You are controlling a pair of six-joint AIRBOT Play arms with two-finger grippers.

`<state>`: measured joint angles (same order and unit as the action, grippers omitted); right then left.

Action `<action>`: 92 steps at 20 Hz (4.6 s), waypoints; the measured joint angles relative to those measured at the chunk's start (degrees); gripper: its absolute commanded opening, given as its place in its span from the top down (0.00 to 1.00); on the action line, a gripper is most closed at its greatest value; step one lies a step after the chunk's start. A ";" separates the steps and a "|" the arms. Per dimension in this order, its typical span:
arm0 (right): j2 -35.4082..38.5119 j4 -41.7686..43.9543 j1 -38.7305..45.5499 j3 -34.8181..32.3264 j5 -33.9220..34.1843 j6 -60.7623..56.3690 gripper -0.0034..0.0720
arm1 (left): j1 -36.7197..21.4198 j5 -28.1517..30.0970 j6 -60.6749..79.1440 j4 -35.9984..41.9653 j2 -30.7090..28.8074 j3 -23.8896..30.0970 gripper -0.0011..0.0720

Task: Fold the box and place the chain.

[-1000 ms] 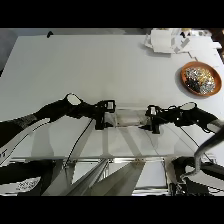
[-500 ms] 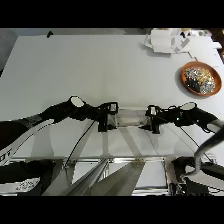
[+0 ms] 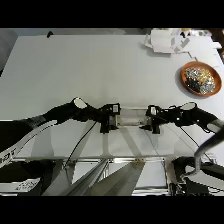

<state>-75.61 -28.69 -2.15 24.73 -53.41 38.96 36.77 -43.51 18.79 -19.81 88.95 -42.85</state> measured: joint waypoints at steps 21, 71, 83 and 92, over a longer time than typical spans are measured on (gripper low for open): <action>0.02 0.13 0.00 -0.02 1.40 1.20 0.35 | 0.42 0.07 0.26 -0.31 0.20 0.00 0.79; 12.46 1.49 0.11 0.11 10.54 -49.33 0.93 | 0.50 -0.04 0.28 -0.33 0.24 0.07 0.79; 30.42 -27.06 0.11 0.20 -1.75 -48.98 0.82 | 0.50 -0.02 0.28 -0.33 0.24 0.07 0.79; 26.32 -34.47 -5.70 -2.54 2.16 -36.83 0.64 | 0.50 -0.02 0.26 -0.35 0.24 0.07 0.79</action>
<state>-49.30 -63.16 -7.86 22.20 -51.24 2.13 37.28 -43.53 19.05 -20.16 89.19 -42.78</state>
